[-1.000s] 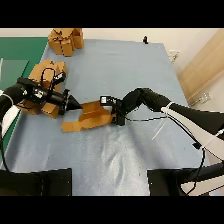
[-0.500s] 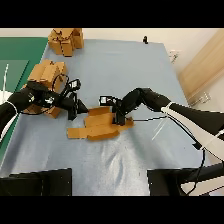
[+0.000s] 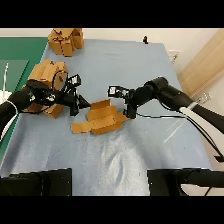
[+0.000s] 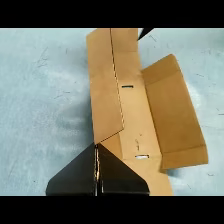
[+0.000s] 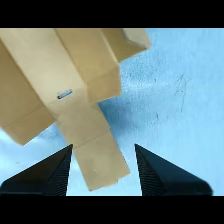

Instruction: Fold the box.

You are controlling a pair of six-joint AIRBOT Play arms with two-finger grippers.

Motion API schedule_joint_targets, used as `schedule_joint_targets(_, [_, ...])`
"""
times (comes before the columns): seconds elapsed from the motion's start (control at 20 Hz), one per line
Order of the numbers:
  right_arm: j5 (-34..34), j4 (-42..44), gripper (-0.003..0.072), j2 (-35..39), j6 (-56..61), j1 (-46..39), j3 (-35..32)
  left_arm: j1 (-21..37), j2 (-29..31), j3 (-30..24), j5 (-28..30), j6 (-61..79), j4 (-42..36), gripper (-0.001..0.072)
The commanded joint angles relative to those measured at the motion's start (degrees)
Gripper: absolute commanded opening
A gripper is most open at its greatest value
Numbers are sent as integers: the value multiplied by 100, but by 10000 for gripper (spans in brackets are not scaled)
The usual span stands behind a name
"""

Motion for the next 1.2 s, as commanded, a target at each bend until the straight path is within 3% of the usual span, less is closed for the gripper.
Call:
schedule_joint_targets(0.0, [-741,-190,586,651,468,59,-245,-7,0,44,46,175,-61,8])
schedule_joint_targets(0.15, [-350,-116,585,1034,446,597,-1091,-7,-70,46,39,181,-61,7])
schedule_joint_targets(0.4, [2671,-734,586,898,205,1506,-2339,-7,-164,46,-68,181,-55,7])
schedule_joint_targets(0.5, [3224,-820,586,719,208,1515,-2369,-7,-162,46,-72,179,-57,7])
schedule_joint_targets(0.75, [3674,-1163,586,409,208,1427,-2367,-31,-162,46,-138,173,-63,7])
schedule_joint_targets(1.15, [3860,-553,605,461,321,1043,-2105,-31,-162,46,-678,142,-61,8])
